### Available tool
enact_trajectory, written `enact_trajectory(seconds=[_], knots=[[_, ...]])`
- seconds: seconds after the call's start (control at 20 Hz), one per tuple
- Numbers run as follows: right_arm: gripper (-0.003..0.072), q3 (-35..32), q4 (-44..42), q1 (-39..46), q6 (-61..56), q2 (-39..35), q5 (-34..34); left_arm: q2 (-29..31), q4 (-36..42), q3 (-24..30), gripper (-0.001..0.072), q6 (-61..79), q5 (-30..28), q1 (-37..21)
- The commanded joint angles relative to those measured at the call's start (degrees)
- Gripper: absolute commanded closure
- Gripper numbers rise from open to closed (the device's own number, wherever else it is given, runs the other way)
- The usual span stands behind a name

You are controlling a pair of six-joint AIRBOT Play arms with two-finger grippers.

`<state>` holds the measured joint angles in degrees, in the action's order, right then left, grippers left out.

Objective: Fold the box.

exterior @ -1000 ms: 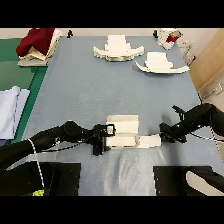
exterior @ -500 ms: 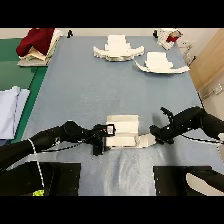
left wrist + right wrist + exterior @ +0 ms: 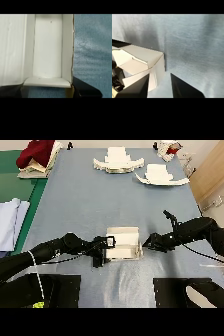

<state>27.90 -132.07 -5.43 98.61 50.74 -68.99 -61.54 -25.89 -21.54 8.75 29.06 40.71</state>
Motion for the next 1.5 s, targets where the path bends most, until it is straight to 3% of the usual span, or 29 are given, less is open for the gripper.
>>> enact_trajectory(seconds=[0.0, 0.4, 0.6, 1.05, 1.2, 1.45], knots=[[0.0235, 0.1, -0.3, -1.6, 0.0, -1.5, 0.6, 0.0, 0.0, 0.0, 0.0308, 0.0, 0.0, 0.0], [0.0236, 0.2, 0.0, -12.9, -1.1, 1.6, 6.3, 0.0, 0.0, 0.0, 0.0308, 0.0, 0.0, 0.0], [0.0241, 1.9, 5.3, -16.9, -5.5, 2.8, 8.7, 0.0, 0.0, 0.0, 0.0308, 0.0, 0.0, 0.0], [0.0260, 10.5, 31.6, -35.7, -35.8, 7.0, 11.5, 0.0, 0.0, 0.0, 0.0308, 0.0, 0.0, 0.0], [0.0260, 15.3, 40.5, -42.1, -47.8, 12.8, 6.6, 0.0, 0.0, 0.0, 0.0308, 0.0, 0.0, 0.0], [0.0260, 18.6, 44.0, -45.4, -56.5, 18.8, 3.8, 0.0, 0.0, 0.0, 0.0308, 0.0, 0.0, 0.0]])
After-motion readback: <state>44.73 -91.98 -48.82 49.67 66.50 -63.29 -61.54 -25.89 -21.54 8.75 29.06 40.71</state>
